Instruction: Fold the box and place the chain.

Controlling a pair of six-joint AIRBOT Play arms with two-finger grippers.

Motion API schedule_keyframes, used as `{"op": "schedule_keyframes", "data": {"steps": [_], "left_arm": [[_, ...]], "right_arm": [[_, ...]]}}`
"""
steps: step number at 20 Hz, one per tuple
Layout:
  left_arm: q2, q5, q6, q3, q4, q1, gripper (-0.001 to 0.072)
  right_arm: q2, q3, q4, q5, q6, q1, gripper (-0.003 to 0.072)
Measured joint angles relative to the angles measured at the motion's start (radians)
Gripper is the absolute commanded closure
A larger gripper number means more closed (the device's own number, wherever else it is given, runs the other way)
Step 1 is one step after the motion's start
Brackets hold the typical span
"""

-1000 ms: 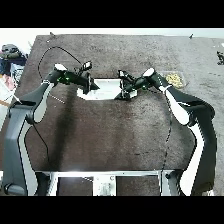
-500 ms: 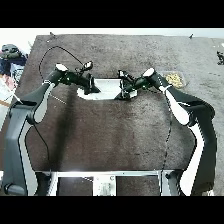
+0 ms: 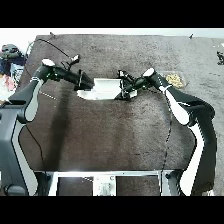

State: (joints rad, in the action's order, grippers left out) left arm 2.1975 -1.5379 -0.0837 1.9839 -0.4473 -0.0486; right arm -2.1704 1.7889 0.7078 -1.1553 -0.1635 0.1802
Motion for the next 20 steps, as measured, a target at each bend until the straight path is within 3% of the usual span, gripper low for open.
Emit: {"op": "schedule_keyframes", "data": {"steps": [1, 2, 5, 8, 20], "left_arm": [[-0.004, -0.023, 0.016, 0.0, 0.014, 0.008, 0.0653], [-0.006, -0.041, 0.027, 0.0, 0.024, 0.012, 0.0698], [-0.011, -0.076, 0.05, 0.0, 0.047, 0.0, 0.0698], [-0.013, -0.047, 0.058, 0.0, 0.059, -0.032, 0.0698], [-0.007, 0.31, 0.074, -0.016, 0.073, -0.079, 0.0699]], "right_arm": [[0.0, 0.0, 0.0, 0.0, 0.0, 0.0, 0.0308], [0.0, 0.0, 0.0, 0.0, 0.0, 0.0, 0.0308], [0.0, 0.0, 0.0, 0.0, 0.0, 0.0, 0.0308], [0.0, 0.0, 0.0, 0.0, 0.0, 0.0, 0.0308], [0.0, 0.0, 0.0, 0.001, 0.0, 0.0, 0.0308]]}}
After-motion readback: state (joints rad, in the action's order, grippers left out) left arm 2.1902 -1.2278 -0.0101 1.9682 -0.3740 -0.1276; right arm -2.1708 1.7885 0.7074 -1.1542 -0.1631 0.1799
